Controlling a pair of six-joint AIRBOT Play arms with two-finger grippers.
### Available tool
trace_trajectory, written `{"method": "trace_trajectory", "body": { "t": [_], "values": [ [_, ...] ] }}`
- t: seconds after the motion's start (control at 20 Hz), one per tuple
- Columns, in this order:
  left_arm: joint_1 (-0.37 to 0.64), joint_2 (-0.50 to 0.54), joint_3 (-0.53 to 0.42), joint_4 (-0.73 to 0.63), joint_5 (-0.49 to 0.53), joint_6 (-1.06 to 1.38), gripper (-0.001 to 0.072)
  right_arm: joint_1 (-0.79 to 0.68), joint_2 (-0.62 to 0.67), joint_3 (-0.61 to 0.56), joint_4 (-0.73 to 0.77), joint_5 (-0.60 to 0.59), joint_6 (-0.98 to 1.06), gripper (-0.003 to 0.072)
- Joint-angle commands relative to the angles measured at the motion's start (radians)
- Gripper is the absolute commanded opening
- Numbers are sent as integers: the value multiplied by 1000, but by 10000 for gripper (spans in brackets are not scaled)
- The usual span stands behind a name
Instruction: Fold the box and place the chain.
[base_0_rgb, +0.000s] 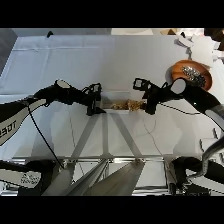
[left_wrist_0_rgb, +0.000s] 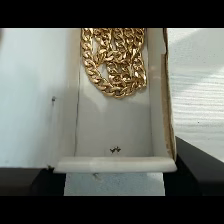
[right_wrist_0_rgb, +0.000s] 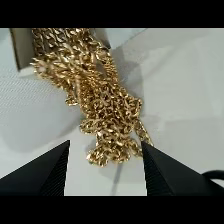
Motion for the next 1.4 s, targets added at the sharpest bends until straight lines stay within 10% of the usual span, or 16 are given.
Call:
{"method": "trace_trajectory", "body": {
  "t": [0.0,0.35,0.65,1.35],
  "values": [
    [-1,0,0,0,0,0,326,-3,-86,-3,21,-62,-57,497],
    [-1,0,0,0,0,0,326,-3,-156,-3,99,-118,-46,473],
    [-1,0,0,0,0,0,326,-3,-155,-3,97,-86,83,9],
    [-1,0,0,0,0,0,326,48,190,16,160,50,163,6]
  ]
}}
